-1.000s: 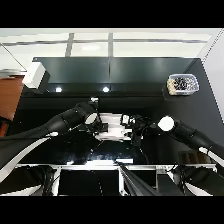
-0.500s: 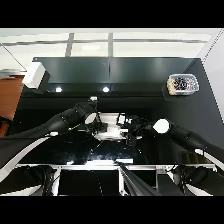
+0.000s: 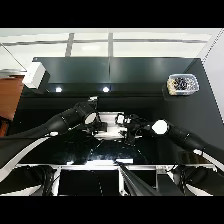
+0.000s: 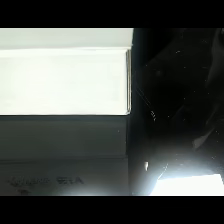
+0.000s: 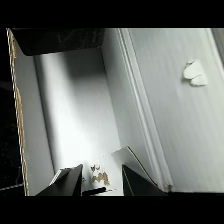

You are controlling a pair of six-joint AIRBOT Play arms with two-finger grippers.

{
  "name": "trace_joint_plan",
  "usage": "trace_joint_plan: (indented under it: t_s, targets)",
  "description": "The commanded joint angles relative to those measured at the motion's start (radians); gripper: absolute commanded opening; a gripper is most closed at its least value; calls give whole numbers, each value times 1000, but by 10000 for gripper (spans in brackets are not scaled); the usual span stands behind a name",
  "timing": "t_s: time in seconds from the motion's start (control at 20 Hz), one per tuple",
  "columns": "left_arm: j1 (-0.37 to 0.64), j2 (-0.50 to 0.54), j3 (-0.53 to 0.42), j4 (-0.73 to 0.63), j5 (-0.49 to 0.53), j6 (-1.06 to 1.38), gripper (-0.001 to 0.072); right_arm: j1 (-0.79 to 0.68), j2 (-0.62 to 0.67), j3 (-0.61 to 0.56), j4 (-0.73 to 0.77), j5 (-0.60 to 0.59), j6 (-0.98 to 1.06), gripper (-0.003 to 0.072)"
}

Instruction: Fold the box and place the chain.

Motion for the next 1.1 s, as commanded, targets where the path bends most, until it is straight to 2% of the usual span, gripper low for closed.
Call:
trace_joint_plan:
  t_s: [0.0,0.15,0.2,0.25,0.3,0.35,0.4,0.45,0.5,0.55,0.65,0.7,0.75,0.95,1.0,1.05]
  targets:
    - [0,-1,0,-1,-4,1,27,1,0,1,1,13,0,306]
    - [0,-1,0,-1,-4,1,27,1,0,1,-6,55,0,305]
    - [0,-1,0,-1,-4,1,28,1,0,1,-6,56,0,335]
    - [0,-1,0,-1,-4,1,28,1,0,1,-6,47,0,518]
    - [0,-1,0,-1,-4,1,28,1,0,1,-6,38,0,534]
    - [0,-1,0,-1,-4,1,28,1,0,1,-6,34,0,520]
    - [0,-1,0,-1,-4,1,27,1,0,1,-6,34,0,470]
    - [0,-1,0,-1,-4,1,27,1,0,1,-6,35,0,296]
    - [0,-1,0,-1,-4,1,27,1,0,1,-6,34,0,254]
    - [0,-1,0,-1,-4,1,28,1,0,1,-6,34,0,257]
    - [0,-1,0,-1,-4,1,27,1,0,1,-6,23,1,398]
    - [0,-1,0,-1,-4,1,28,0,0,1,-6,16,1,336]
    - [0,-1,0,-2,-5,1,28,-2,0,1,-6,15,1,194]
    - [0,-1,0,-18,-4,1,27,-21,13,1,-10,25,80,186]
    - [0,-1,0,-17,-4,1,28,-36,26,1,-26,45,105,17]
    - [0,-1,0,-17,-4,1,28,-60,43,1,-50,74,149,22]
